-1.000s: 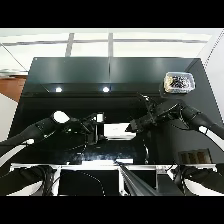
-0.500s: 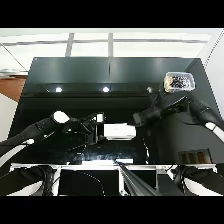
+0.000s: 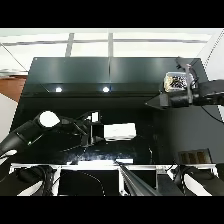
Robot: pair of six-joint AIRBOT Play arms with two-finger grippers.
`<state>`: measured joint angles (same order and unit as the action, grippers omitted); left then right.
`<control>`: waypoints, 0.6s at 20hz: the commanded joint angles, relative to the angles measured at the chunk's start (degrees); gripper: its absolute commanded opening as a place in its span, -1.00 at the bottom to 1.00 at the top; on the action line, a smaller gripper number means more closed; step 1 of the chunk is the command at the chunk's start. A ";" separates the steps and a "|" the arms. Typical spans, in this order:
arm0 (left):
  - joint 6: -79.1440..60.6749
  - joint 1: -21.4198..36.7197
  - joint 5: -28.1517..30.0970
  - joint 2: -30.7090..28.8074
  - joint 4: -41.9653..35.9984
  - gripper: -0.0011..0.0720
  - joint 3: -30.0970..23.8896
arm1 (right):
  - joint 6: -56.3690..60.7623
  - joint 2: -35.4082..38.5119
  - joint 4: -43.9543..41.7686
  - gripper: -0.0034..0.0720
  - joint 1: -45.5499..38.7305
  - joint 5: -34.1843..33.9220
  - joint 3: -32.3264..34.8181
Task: Fold the box and place the chain.
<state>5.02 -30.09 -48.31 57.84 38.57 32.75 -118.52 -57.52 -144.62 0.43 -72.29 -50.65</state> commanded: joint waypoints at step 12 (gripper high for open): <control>12.28 -15.69 18.84 9.42 -0.28 0.99 6.88 | 0.00 1.18 2.67 -0.86 -1.73 0.09 -0.20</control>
<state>13.50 -42.70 -35.53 66.17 38.17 39.27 -118.52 -56.38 -142.26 -1.28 -72.36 -50.83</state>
